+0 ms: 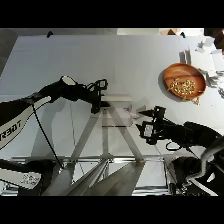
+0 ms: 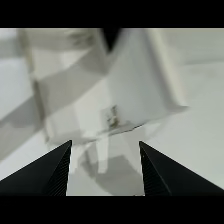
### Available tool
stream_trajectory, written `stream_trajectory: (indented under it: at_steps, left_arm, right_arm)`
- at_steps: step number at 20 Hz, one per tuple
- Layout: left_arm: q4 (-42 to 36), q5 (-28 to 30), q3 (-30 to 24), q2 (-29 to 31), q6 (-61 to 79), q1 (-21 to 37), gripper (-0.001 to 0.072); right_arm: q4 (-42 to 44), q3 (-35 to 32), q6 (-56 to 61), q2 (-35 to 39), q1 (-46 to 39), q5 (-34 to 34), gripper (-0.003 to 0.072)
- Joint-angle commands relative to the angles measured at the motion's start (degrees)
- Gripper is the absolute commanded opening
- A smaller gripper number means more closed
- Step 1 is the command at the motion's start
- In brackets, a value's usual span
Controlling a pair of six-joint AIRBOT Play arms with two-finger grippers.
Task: Fold the box and place the chain.
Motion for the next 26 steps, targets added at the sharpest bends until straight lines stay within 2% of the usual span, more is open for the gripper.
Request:
stream_trajectory:
  at_steps: [1, 3, 5, 9, 10, 11, 16, 20, 26]
  left_arm:
    - [-0.02, 0.02, 0.02, 0.04, 0.02, 0.0, 0.0012]
    - [0.0, 0.02, 0.04, 0.04, 0.04, 0.0, 0.0012]
    - [-0.02, 0.02, 0.04, 0.04, 0.04, 0.0, 0.0012]
    - [0.0, 0.02, 0.04, 0.04, 0.04, -0.02, 0.0012]
    - [0.0, 0.02, 0.02, 0.04, 0.02, 0.0, 0.0012]
    - [0.0, 0.02, 0.04, 0.04, 0.02, 0.0, 0.0012]
    - [0.0, 0.02, 0.04, 0.04, 0.04, 0.0, 0.0012]
    - [0.0, 0.02, 0.02, 0.04, 0.04, 0.0, 0.0012]
    - [0.0, 0.02, 0.02, 0.04, 0.04, 0.0, 0.0012]
  right_arm:
    - [2.19, 0.07, -4.07, -0.48, 0.59, 3.39, 0.044]
    - [4.63, 0.07, -4.0, -0.52, 0.59, 3.43, 0.044]
    - [2.21, 0.04, 0.59, -0.72, 0.61, 3.37, 0.0441]
    - [-25.18, -0.48, 36.74, -0.7, 0.63, 3.39, 0.0483]
    - [-31.54, -0.72, 43.74, -0.7, 1.22, 3.04, 0.0478]
    - [-34.14, -1.05, 46.66, -0.7, 2.08, 1.62, 0.0465]
    - [-33.18, -2.38, 57.83, -0.72, 6.86, -5.9, 0.0463]
    - [-30.69, -2.38, 52.09, -0.72, 6.86, -7.04, 0.046]
    - [-13.2, -2.38, 16.41, -0.59, 6.8, -4.04, 0.046]
